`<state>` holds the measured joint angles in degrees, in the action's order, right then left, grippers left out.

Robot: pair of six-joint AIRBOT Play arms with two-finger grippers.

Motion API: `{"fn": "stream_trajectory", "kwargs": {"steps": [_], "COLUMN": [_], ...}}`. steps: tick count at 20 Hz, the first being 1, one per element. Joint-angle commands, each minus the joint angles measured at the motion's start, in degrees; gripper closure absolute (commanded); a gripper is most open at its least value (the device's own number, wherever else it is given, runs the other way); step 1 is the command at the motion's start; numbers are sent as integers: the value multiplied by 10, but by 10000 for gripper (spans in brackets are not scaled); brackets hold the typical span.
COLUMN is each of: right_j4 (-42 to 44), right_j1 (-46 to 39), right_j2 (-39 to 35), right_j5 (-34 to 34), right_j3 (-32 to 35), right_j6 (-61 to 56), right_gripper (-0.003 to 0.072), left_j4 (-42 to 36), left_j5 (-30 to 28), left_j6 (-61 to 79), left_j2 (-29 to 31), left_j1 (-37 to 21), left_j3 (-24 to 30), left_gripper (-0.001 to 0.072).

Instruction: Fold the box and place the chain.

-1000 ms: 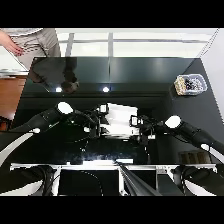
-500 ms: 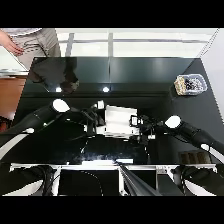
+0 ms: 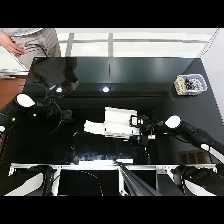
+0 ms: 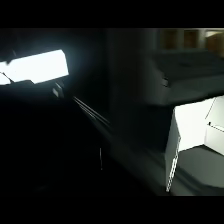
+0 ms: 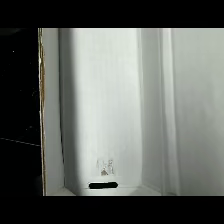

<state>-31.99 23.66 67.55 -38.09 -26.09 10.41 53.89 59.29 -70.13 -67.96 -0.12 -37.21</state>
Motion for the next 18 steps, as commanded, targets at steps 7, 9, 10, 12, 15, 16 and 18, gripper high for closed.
{"fn": "stream_trajectory", "kwargs": {"steps": [7, 9, 10, 12, 15, 16, 18], "right_j4": [0, 0, 0, 0, 0, 0, 0], "right_j1": [0, 0, 0, 0, 0, 0, 0], "right_j2": [0, 0, 0, 0, 0, 0, 0], "right_j5": [0, 0, 0, 0, 0, 0, 0], "right_j3": [0, 0, 0, 0, 0, 0, 0], "right_j6": [0, 0, 0, 0, 0, 0, 0], "right_gripper": [545, 545, 545, 545, 545, 545, 545], "left_j4": [-221, -222, -222, -222, -214, -213, -211], "left_j5": [42, 38, 42, 56, 89, 99, 118], "left_j6": [77, 87, 94, 95, 97, 97, 97], "left_j2": [-155, -160, -160, -160, -159, -159, -158], "left_j1": [48, 83, 100, 124, 133, 131, 126], "left_j3": [29, 14, 3, -16, -45, -54, -73], "left_gripper": [679, 679, 679, 679, 678, 677, 640]}}
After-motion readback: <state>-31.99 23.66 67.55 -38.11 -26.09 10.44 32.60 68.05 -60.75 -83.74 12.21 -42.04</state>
